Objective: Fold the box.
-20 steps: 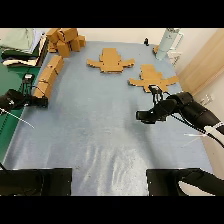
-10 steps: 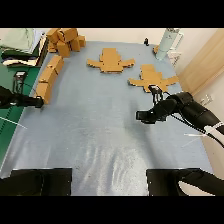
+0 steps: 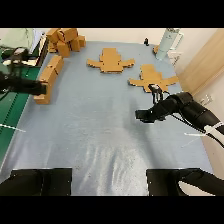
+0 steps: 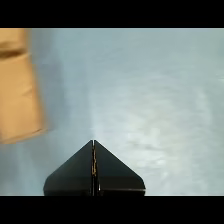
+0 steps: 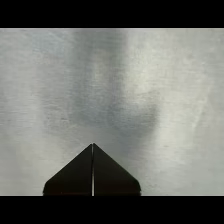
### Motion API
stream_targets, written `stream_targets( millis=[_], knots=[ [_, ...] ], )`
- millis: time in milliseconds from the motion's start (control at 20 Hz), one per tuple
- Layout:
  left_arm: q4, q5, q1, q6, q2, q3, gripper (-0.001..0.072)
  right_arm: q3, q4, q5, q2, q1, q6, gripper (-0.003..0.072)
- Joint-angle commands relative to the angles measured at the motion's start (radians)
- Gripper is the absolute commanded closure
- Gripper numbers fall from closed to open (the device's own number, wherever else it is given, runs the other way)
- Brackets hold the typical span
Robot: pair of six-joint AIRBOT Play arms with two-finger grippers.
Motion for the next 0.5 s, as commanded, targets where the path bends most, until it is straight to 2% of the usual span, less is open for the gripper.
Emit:
stream_targets(
  millis=[0,150,300,450],
  knots=[
    [-0.007,0.0,-0.263,-0.036,-0.015,0.066,0.0696,0.002,0.053,0.087,-0.002,0.0,0.0,0.0683],
    [0.08,-0.002,-0.427,-0.187,-0.134,0.091,0.0696,0.059,0.06,0.096,-0.043,0.0,-0.001,0.0683],
    [0.064,-0.019,-0.507,-0.28,-0.248,0.093,0.0696,0.159,0.06,0.077,-0.135,0.0,-0.027,0.0683],
    [0.049,-0.058,-0.57,-0.308,-0.309,0.093,0.0696,0.252,0.061,0.003,-0.238,0.0,-0.035,0.0683]
  ],
)
